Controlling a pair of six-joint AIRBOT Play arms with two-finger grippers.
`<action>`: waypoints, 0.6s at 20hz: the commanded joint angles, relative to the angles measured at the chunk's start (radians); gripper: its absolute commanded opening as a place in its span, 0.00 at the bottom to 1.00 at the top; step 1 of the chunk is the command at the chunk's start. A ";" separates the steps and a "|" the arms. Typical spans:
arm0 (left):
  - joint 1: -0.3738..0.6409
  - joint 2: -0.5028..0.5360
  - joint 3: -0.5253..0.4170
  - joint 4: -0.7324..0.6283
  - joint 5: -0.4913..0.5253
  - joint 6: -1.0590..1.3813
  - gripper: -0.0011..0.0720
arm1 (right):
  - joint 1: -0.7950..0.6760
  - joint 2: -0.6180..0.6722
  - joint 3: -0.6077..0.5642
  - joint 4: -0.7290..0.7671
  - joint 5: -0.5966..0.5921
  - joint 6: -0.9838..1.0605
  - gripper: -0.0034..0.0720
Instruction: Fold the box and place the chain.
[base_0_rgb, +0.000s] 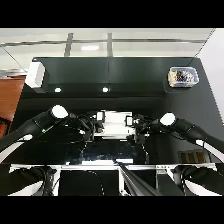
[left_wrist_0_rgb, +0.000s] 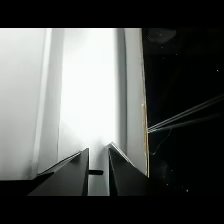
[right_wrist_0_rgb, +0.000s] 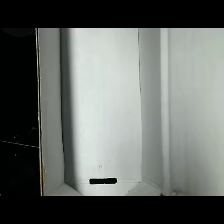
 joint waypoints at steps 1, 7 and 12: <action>-0.001 -0.025 0.000 -0.059 -0.002 -0.003 0.23 | 0.000 0.000 0.000 0.000 0.001 0.000 0.21; -0.001 -0.028 0.000 -0.054 0.000 -0.003 0.27 | 0.000 0.000 0.000 0.000 0.001 0.000 0.21; -0.001 -0.027 0.000 -0.043 0.002 -0.005 0.30 | 0.000 0.000 0.000 0.000 0.001 0.000 0.21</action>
